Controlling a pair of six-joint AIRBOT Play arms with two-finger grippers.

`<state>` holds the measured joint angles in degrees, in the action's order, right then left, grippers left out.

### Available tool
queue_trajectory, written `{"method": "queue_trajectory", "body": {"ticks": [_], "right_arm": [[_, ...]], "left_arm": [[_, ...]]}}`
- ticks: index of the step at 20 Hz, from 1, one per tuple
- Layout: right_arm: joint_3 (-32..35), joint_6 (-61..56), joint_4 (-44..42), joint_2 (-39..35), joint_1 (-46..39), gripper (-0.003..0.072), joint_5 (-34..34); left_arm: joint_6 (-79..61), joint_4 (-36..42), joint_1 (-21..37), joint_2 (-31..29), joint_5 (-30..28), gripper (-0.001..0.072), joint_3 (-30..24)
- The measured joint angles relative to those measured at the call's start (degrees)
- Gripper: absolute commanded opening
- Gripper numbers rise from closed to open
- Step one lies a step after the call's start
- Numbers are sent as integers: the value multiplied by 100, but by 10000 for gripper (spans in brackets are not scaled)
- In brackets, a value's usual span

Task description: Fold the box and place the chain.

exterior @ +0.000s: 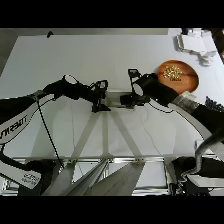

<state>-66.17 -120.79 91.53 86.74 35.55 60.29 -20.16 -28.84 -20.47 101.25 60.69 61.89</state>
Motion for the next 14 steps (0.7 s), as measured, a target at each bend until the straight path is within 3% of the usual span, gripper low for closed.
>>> {"method": "queue_trajectory", "body": {"ticks": [9, 10, 11, 14], "right_arm": [[0, 1954, -483, -1515, -610, 375, 649], [0, 2166, -527, -1655, -811, 462, 570], [0, 2356, -549, -1764, -1049, 630, 446], [0, 2896, -557, -1867, -1950, 668, 0]], "left_arm": [[4, 2, 0, 0, -2, 257, 0], [4, 2, 0, 0, -2, 257, 0], [4, 2, 0, 0, -2, 257, 0], [4, 2, 0, 0, -2, 257, 0]]}}
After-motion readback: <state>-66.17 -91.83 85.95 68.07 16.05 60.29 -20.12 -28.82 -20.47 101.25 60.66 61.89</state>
